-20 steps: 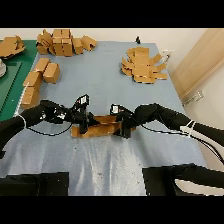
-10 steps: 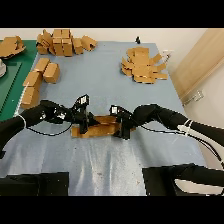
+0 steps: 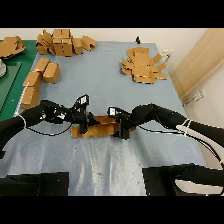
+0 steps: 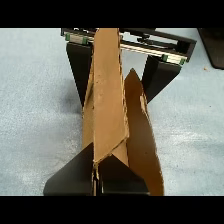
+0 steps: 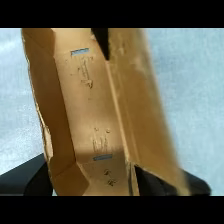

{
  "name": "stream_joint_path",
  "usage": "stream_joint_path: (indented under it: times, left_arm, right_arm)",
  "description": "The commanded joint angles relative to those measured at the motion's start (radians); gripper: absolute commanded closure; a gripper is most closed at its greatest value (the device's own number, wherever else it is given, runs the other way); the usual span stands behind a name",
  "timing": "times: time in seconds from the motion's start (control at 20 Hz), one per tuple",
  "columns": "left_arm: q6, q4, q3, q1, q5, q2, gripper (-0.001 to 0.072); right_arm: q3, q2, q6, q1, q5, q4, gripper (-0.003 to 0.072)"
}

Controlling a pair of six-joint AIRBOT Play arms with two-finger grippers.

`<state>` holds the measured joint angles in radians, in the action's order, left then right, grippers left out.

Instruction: Fold the box.

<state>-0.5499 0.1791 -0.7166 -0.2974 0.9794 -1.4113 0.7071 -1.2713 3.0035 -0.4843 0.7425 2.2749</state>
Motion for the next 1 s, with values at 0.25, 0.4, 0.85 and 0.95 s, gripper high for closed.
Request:
stream_joint_path:
  times: [0.25, 0.4, 0.85, 0.95]
  left_arm:
    - [0.0, 0.0, 0.0, 0.0, 0.0, 0.0, 0.0698]
    - [0.0, 0.0, 0.0, 0.0, 0.0, 0.0, 0.0698]
    - [0.0, 0.0, 0.0, 0.0, 0.0, 0.0, 0.0698]
    - [0.0, 0.0, 0.0, 0.0, 0.0, 0.0, 0.0698]
  right_arm:
    - [0.002, -0.004, 0.0, -0.033, -0.047, -0.08, -0.0034]
    - [0.002, -0.006, 0.0, -0.033, -0.049, -0.068, -0.0034]
    - [0.002, -0.028, 0.0, -0.033, -0.085, -0.046, -0.0034]
    - [0.002, -0.029, 0.0, -0.033, -0.085, -0.055, -0.0034]
